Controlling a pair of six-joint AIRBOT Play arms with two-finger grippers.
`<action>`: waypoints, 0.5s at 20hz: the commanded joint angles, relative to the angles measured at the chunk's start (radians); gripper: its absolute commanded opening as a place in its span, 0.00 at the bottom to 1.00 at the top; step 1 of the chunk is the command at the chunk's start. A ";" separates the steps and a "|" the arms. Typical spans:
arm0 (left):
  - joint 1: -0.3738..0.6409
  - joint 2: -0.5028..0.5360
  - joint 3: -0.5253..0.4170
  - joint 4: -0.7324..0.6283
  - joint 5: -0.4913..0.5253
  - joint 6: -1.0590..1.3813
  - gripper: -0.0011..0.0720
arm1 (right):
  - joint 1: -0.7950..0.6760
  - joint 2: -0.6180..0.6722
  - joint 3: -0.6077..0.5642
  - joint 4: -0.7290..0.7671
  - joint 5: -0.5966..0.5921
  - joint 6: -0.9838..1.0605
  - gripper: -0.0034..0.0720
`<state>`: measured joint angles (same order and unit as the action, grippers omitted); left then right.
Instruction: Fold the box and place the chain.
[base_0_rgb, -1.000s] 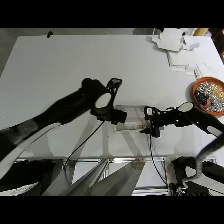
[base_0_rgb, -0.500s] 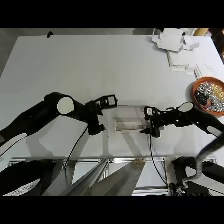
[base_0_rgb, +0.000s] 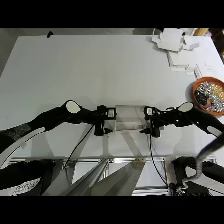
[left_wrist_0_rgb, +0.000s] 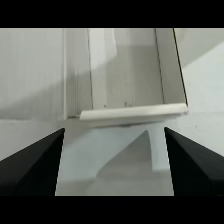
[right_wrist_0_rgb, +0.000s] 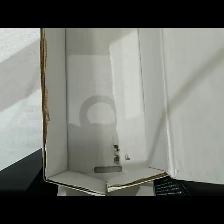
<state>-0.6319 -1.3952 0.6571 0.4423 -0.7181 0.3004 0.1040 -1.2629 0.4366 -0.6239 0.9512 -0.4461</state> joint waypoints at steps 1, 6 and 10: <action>0.001 -0.024 -0.005 -0.113 -0.019 0.134 0.97 | 0.000 0.001 0.001 0.000 0.000 0.000 0.62; 0.001 -0.025 -0.005 -0.107 -0.039 0.133 0.97 | 0.000 0.001 0.001 0.000 0.000 0.000 0.62; -0.005 -0.025 -0.016 -0.090 -0.052 0.135 0.97 | 0.000 0.001 0.001 0.000 0.000 0.000 0.62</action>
<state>-0.6331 -1.4193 0.6483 0.3462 -0.7643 0.4240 0.1040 -1.2625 0.4370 -0.6231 0.9512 -0.4438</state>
